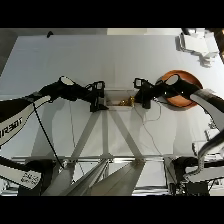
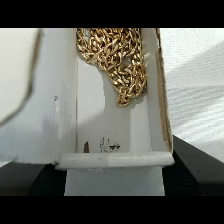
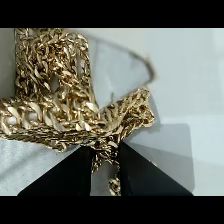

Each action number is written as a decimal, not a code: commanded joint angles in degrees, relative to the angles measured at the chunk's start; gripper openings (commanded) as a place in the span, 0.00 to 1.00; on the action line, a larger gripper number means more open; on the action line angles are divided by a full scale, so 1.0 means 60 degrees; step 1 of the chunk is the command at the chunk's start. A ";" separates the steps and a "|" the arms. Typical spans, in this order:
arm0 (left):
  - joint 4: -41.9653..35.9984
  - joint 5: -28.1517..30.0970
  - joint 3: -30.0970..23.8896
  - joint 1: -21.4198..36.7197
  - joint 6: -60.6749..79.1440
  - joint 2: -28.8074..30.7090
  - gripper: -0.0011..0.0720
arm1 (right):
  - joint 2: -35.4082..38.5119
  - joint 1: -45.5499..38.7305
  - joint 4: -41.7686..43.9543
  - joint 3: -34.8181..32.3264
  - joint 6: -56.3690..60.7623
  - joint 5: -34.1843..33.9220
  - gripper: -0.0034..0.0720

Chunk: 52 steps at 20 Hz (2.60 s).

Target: Fold the box and place the chain.

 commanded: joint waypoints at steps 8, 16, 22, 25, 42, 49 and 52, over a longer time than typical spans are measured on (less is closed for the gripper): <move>0.0004 0.0000 0.0000 0.0000 0.0004 0.0004 0.32 | 0.2626 0.0007 -0.0670 -0.0007 0.2557 0.1727 0.06; 0.0000 0.0000 0.0000 0.0000 0.0000 0.0000 0.32 | 0.3541 0.0259 0.4018 -0.0004 0.2401 0.2178 0.06; 0.0000 0.0000 0.0000 0.0000 0.0000 0.0000 0.32 | 0.3483 0.0962 0.3989 -0.0004 0.1931 0.1253 0.06; 0.0000 0.0000 0.0000 0.0000 0.0000 0.0000 0.32 | 0.3483 0.0962 0.3792 -0.0004 0.1938 0.0973 0.07; 0.0000 -0.0004 0.0000 0.0000 0.0004 0.0004 0.32 | 0.2641 0.1406 0.1399 0.1752 0.5712 -0.0117 0.49; 0.0000 0.0000 0.0000 0.0000 0.0000 0.0004 0.32 | -0.0033 0.1417 0.0328 0.3854 0.7541 0.3096 0.48; 0.0000 0.0000 0.0000 0.0000 0.0004 0.0004 0.32 | -0.0597 0.1417 0.0324 0.3854 0.7512 0.3821 0.48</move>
